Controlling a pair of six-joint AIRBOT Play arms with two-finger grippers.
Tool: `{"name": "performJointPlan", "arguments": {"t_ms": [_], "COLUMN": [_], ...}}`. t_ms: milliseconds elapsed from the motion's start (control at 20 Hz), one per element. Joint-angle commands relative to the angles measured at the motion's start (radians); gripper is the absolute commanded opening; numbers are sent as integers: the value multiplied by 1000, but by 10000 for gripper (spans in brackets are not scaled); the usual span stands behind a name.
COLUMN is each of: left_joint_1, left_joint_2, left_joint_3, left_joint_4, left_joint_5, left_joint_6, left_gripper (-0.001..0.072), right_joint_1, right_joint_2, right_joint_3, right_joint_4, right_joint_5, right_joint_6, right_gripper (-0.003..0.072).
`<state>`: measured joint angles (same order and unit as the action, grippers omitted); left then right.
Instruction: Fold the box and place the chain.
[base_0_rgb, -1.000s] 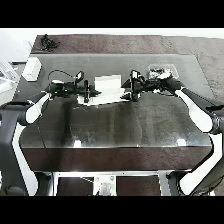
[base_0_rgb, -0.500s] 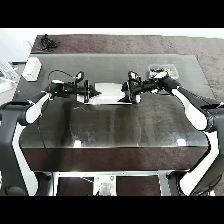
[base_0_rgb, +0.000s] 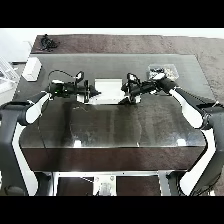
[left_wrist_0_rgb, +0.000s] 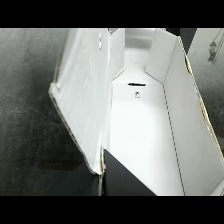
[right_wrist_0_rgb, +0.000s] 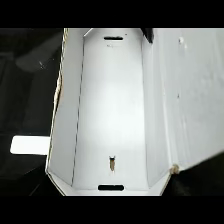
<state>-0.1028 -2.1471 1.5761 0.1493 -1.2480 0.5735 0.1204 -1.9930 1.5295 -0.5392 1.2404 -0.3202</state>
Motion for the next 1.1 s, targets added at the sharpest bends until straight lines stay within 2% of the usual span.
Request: {"name": "performJointPlan", "arguments": {"t_ms": [0,1050], "left_joint_1": [0,0], "left_joint_2": [0,0], "left_joint_3": [0,0], "left_joint_4": [0,0], "left_joint_5": [0,0], "left_joint_6": [0,0], "left_gripper": [20,21], "right_joint_1": [-1,21], "right_joint_2": [-16,-56], "right_joint_3": [16,51], "right_joint_4": [-1,3], "right_joint_5": [-3,2], "right_joint_6": [2,-16], "right_gripper": [685,684]}}
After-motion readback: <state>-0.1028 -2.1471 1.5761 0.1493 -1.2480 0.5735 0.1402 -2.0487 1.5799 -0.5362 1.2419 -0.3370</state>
